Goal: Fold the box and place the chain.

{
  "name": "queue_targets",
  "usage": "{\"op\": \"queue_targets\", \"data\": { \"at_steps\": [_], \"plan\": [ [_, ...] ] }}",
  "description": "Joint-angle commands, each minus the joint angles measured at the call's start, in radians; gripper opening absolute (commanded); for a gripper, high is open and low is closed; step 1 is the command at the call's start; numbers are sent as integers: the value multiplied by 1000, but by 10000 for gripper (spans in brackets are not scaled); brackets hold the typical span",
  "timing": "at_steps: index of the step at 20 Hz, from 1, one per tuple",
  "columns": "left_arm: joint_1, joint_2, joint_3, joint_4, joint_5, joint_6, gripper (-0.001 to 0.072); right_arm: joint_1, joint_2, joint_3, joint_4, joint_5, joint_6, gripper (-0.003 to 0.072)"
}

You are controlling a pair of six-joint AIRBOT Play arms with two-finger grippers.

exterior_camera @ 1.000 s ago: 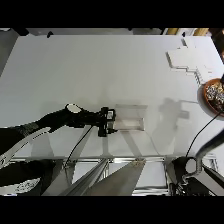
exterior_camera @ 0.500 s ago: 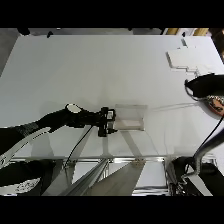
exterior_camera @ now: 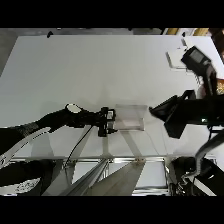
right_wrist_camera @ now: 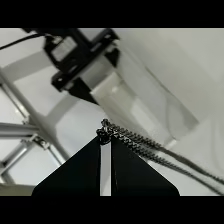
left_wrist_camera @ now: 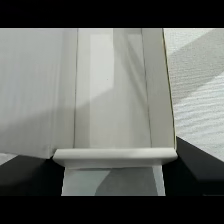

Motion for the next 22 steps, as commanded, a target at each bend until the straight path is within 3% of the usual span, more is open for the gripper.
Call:
{"op": "queue_targets", "data": {
  "at_steps": [1, 13, 14, 15, 16, 20, 22],
  "plan": [
    [0, 0, 0, 0, 0, 0, 29, 122, -27, -74, -8, -135, 7, 16],
    [0, 0, 0, 0, 0, 0, 29, 132, -351, -209, -5, -287, -32, 18],
    [0, 0, 0, 0, 0, 0, 29, 131, -386, -209, -6, -296, -33, 60],
    [0, 0, 0, 0, 0, 0, 29, 131, -411, -208, -3, -298, -66, 183],
    [0, 0, 0, 0, 0, 0, 29, 130, -416, -208, 0, -284, -120, 242],
    [0, 0, 0, 0, 0, 0, 29, 34, -280, -175, -5, -177, -320, 227],
    [0, 0, 0, 0, 0, 0, 29, -76, -188, -176, -42, -64, -737, 225]
  ]
}}
